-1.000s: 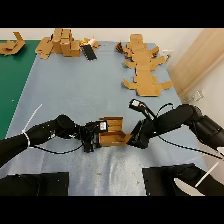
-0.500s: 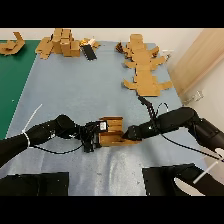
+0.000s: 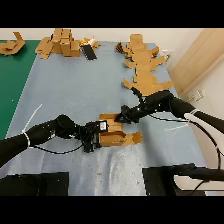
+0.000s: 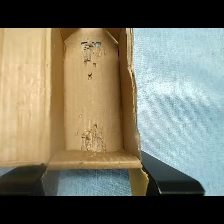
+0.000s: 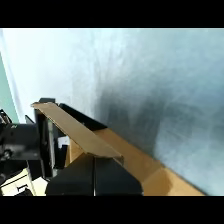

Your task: Fold the box.

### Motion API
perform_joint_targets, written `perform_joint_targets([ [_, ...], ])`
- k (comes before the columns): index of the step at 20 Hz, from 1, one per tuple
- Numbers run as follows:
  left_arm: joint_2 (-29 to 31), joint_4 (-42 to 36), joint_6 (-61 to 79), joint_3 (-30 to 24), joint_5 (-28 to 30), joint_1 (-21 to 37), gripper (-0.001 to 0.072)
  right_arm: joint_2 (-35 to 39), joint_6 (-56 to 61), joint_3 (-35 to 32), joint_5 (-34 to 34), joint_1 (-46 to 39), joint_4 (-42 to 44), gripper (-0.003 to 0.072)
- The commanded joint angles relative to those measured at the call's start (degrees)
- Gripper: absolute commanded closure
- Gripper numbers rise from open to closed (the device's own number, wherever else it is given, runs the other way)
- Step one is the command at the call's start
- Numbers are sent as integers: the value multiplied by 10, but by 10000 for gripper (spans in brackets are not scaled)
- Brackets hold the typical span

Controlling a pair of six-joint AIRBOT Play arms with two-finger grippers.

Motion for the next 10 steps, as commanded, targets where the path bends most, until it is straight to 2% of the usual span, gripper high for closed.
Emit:
perform_joint_targets([
  [1, 0, 0, 0, 0, 0, 0, 209, -62, -45, 13, 6, -15, 17, 685],
  [10, 0, 0, 0, 0, 0, 0, 209, -88, -42, 0, 23, -9, -31, 684],
])
